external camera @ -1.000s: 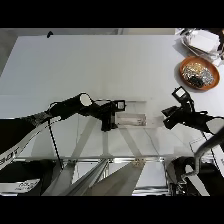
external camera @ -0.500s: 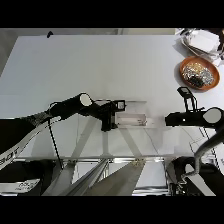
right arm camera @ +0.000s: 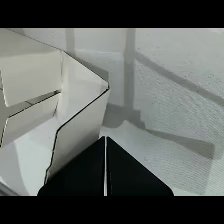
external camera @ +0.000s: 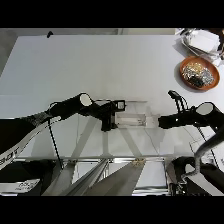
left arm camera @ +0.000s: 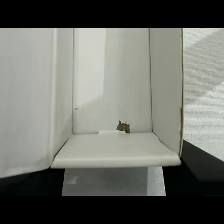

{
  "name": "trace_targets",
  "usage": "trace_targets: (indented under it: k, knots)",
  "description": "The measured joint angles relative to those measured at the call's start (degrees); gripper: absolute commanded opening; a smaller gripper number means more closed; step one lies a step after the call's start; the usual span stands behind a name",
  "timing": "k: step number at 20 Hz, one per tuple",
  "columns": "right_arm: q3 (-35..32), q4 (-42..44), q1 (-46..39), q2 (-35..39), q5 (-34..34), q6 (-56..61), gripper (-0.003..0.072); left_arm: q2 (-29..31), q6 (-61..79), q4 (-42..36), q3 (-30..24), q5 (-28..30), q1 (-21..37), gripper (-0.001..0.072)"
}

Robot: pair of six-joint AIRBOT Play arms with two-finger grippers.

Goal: Fold the box and place the chain.

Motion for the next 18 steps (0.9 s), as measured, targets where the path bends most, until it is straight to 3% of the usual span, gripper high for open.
trace_targets:
  k: [4, 6, 9, 12, 18]
  knots:
    - [0.3, 1.3, 1.2, -0.7, -0.2, -0.4, 0.0034, 0.0, 0.0, 0.0, 0.0, 0.0, 0.0, 0.0132]
    - [1.3, 1.6, 2.6, -0.7, -0.2, -0.4, 0.0132, 0.0, 0.0, 0.0, 0.0, 0.0, 0.0, 0.0132]
    - [4.0, 1.8, 5.3, -0.7, -0.2, 0.4, 0.0138, 0.0, 0.0, 0.0, 0.0, 0.0, 0.0, 0.0132]
    - [6.7, 1.9, 8.3, -0.7, -0.1, 2.2, 0.0251, 0.0, 0.0, 0.0, 0.0, 0.0, 0.0, 0.0132]
    - [8.4, 2.0, 10.7, -0.7, 1.9, 4.8, 0.0301, 0.0, 0.0, 0.0, 0.0, 0.0, 0.0, 0.0132]
